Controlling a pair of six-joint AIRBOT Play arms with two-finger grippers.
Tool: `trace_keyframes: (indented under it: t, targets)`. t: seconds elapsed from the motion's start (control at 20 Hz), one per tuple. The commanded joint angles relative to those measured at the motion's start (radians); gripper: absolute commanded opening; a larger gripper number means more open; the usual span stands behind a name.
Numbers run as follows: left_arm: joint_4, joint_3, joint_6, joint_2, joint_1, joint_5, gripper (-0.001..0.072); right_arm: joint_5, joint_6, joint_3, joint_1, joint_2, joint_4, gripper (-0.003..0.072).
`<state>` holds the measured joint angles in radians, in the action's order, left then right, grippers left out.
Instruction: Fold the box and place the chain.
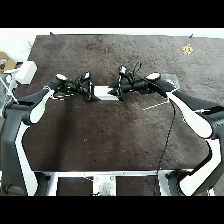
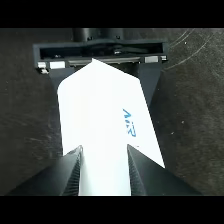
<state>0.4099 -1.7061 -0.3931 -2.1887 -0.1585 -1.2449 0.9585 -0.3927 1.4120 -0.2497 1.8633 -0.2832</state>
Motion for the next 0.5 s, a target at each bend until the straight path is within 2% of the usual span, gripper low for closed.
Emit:
trace_keyframes:
  t: [0.0,0.25,0.3,0.35,0.45]
  targets:
    - [0.000,0.000,0.000,0.000,-0.001,0.000,0.0346,-0.071,-0.034,0.015,-0.008,0.009,-0.008,0.0333]
    - [0.000,0.000,0.000,0.000,0.000,0.000,0.0346,-0.066,-0.029,0.064,-0.002,0.009,-0.011,0.0313]
    - [0.000,0.000,0.000,0.000,-0.001,0.000,0.0346,-0.065,-0.029,0.062,-0.002,0.009,-0.028,0.0277]
    - [0.000,0.000,0.000,0.000,-0.001,0.000,0.0346,-0.066,-0.018,0.062,-0.002,0.009,-0.047,0.0203]
    - [0.000,0.000,0.000,0.000,-0.001,0.000,0.0346,-0.064,0.014,0.062,-0.002,0.009,-0.077,0.0208]
